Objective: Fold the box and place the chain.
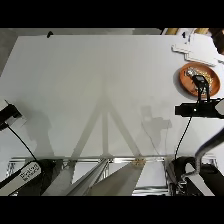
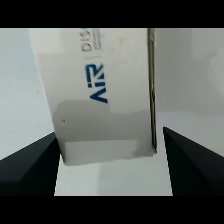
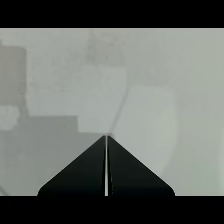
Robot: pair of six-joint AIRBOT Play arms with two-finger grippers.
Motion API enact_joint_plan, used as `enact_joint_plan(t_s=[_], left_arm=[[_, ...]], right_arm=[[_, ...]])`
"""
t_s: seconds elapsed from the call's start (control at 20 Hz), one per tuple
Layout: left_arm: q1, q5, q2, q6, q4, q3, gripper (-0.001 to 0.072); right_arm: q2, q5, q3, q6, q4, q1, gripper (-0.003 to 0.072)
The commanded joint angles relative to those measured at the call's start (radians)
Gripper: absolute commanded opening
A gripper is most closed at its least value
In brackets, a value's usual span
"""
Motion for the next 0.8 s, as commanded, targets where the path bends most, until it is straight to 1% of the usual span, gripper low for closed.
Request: enact_joint_plan(t_s=[0.0, 0.1, 0.25, 0.45, 0.5, 0.55, 0.6, 0.65, 0.75], left_arm=[[-0.016, -0.040, -0.003, 0.068, -0.017, 0.000, 0.0698], [-0.016, -0.036, 0.031, 0.076, -0.019, 0.000, 0.0697], [-0.017, -0.017, 0.140, 0.075, -0.021, 0.000, 0.0696], [-0.018, -0.051, 0.281, 0.071, -0.049, 0.000, 0.0693], [-0.018, -0.063, 0.306, 0.071, -0.046, 0.000, 0.0659], [-0.018, -0.077, 0.327, 0.072, -0.040, 0.000, 0.0448], [-0.018, -0.098, 0.342, 0.072, -0.028, 0.000, 0.0192], [-0.018, -0.129, 0.352, 0.072, -0.016, 0.000, 0.0009], [-0.019, -0.217, 0.363, 0.072, -0.016, -0.002, 0.0007]], right_arm=[[0.001, 0.000, 0.000, 0.000, 0.000, -0.001, 0.0013], [0.001, 0.000, 0.000, 0.000, 0.000, -0.001, 0.0013], [0.001, 0.000, 0.000, 0.000, 0.000, -0.001, 0.0013], [0.001, 0.000, 0.000, 0.000, 0.000, -0.001, 0.0013], [0.001, 0.000, 0.000, 0.000, 0.000, -0.001, 0.0013], [0.001, 0.000, 0.000, 0.000, 0.000, -0.001, 0.0013], [0.001, 0.000, 0.000, 0.000, 0.000, -0.001, 0.0013], [0.001, 0.000, 0.000, 0.000, 0.000, -0.001, 0.0013], [0.001, 0.000, 0.000, 0.000, 0.000, -0.001, 0.0013]])
